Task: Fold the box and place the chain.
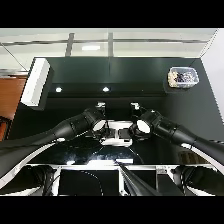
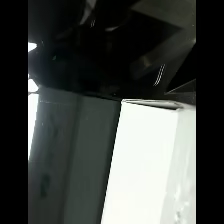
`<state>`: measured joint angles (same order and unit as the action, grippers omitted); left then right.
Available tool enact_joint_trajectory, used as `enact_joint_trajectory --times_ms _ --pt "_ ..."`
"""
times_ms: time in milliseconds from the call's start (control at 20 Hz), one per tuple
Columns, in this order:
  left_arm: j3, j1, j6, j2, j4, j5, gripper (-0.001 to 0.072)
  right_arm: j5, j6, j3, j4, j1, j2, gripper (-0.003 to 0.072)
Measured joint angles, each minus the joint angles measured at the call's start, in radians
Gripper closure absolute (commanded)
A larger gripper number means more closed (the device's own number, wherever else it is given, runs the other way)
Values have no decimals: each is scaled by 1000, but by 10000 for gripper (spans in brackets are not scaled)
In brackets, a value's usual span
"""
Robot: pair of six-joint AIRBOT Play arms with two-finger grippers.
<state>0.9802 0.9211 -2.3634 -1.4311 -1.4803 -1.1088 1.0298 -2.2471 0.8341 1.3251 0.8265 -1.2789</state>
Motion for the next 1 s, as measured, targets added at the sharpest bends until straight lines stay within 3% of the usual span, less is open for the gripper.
enact_joint_trajectory --times_ms 1000 --pt "0 0 0 0 0 1 684 32 -60 13 36 22 -51 305"
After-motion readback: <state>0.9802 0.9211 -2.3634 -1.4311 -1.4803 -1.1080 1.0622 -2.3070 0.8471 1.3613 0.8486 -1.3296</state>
